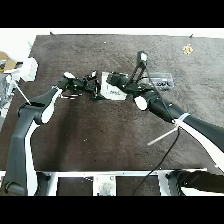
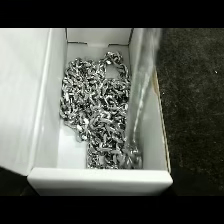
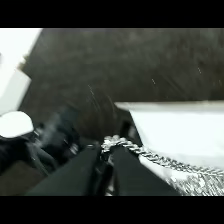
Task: Fold the box and place the chain.
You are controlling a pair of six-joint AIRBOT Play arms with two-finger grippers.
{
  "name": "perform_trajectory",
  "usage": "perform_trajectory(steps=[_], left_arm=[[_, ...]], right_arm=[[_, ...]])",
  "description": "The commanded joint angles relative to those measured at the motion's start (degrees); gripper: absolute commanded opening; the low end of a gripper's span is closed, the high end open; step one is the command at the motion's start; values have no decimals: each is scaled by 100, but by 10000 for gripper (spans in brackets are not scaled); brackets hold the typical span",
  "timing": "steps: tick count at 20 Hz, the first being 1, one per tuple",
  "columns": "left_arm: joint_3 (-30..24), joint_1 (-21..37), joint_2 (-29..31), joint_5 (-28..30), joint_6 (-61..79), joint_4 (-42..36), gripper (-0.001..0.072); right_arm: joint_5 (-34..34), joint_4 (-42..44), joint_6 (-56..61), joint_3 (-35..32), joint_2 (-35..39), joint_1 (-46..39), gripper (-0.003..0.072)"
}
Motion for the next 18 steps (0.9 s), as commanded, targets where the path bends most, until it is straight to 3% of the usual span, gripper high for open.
perform_trajectory(steps=[1, 7, 9, 12, 18], left_arm=[[2, 2, 4, 4, 0, 2, 203], [2, 2, 4, 2, 0, 0, 204], [2, 2, 4, 2, 0, 0, 203], [2, 2, 4, 2, 0, 0, 203], [2, 2, 4, 4, 0, 2, 203]], right_arm=[[931, -345, -26, -9, -304, -212, 315], [2524, -931, -26, -9, 133, -1360, 316], [2732, -925, -24, -42, 81, -1777, 315], [2433, -673, -7, -243, -138, -2203, 314], [1193, 24, -9, -243, -874, -2441, 314]])
